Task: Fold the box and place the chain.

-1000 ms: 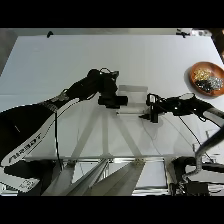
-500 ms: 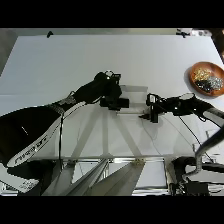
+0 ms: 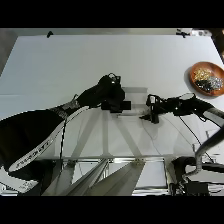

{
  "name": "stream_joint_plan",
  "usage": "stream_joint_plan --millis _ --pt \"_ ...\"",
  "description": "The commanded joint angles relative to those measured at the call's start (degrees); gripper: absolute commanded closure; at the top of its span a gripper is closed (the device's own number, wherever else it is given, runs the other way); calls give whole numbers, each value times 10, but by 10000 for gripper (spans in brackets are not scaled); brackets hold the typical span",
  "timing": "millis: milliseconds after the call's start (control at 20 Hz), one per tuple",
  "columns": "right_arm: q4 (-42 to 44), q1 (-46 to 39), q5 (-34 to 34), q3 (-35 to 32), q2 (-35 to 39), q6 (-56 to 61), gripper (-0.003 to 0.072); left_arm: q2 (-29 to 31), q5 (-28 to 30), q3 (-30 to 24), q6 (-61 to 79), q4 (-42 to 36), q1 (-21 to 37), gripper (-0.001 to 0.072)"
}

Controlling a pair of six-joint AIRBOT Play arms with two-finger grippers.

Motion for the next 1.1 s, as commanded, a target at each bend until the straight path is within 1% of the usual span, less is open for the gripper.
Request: stream_joint_plan --millis 0,150,200,250,300,400,600,750,950,1050 --pt "4 0 -5 0 0 4 248 3 19 0 -17 -24 -6 704" --pt "4 0 -5 0 0 4 248 4 31 0 -17 -28 -5 704" --pt "4 0 -5 0 0 4 248 4 29 0 -16 -27 -5 704" --pt "4 0 -5 0 0 4 248 4 24 0 -17 -20 -5 689" --pt "4 0 -5 0 0 4 248 4 18 0 -16 -17 -5 655" --pt "4 0 -5 0 0 4 248 4 -2 0 -16 -17 -4 544" --pt "4 0 -5 0 0 4 248 3 -23 0 -16 -15 1 555" --pt "4 0 -5 0 0 4 248 3 -23 0 -16 -15 6 555" --pt "4 0 -5 0 0 4 248 6 0 0 -7 -18 17 555" --pt "4 0 -5 0 0 4 248 10 2 0 12 -17 25 555"
